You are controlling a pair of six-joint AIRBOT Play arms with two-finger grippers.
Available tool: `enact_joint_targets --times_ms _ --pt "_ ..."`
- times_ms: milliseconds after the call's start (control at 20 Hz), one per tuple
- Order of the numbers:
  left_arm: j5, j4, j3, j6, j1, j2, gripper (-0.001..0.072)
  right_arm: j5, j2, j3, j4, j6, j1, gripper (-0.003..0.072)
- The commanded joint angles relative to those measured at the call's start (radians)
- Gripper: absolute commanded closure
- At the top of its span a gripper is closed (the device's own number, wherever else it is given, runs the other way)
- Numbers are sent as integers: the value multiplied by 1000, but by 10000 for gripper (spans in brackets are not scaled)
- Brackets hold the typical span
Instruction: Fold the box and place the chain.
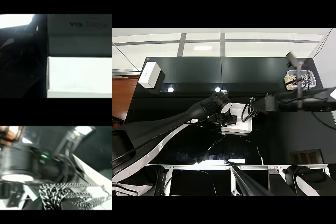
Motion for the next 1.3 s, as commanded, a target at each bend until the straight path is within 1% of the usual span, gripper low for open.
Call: enact_joint_targets --times_ms 0,100,200,250,300,400,450,500,550,650,750,850,950,1000,1150,1250 --pt "4 0 0 0 0 1 682 -112 -6 -108 -82 63 47 676" --pt "4 0 0 0 0 1 683 -187 -7 -167 -82 74 69 675" --pt "3 0 0 0 0 1 682 -248 -11 -193 -87 78 87 673" --pt "4 0 0 0 0 1 683 -266 -15 -194 -89 89 91 646" --pt "4 0 0 0 0 1 682 -279 -19 -194 -89 108 94 579" --pt "5 0 0 0 0 1 682 -286 -35 -194 -89 111 102 578" --pt "5 0 0 0 0 1 682 -285 -43 -194 -91 111 110 489" --pt "5 0 0 0 0 1 683 -283 -45 -194 -103 111 112 274" --pt "5 0 0 0 0 1 682 -270 -43 -186 -143 111 98 242" --pt "5 -3 0 0 0 1 682 -172 -40 -130 -281 110 22 245" --pt "7 -4 0 0 0 0 682 -29 -32 -34 -433 111 -106 245" --pt "8 -4 0 0 0 0 682 52 -27 39 -487 110 -240 245" --pt "7 -9 0 0 -2 0 682 72 -28 50 -492 98 -348 245" --pt "7 -11 0 0 -2 0 682 69 -28 46 -508 98 -376 245" --pt "-1 -49 0 5 -2 0 682 32 -28 22 -518 80 -399 245" --pt "-1 -69 0 63 -3 0 681 25 -28 11 -513 66 -399 246"
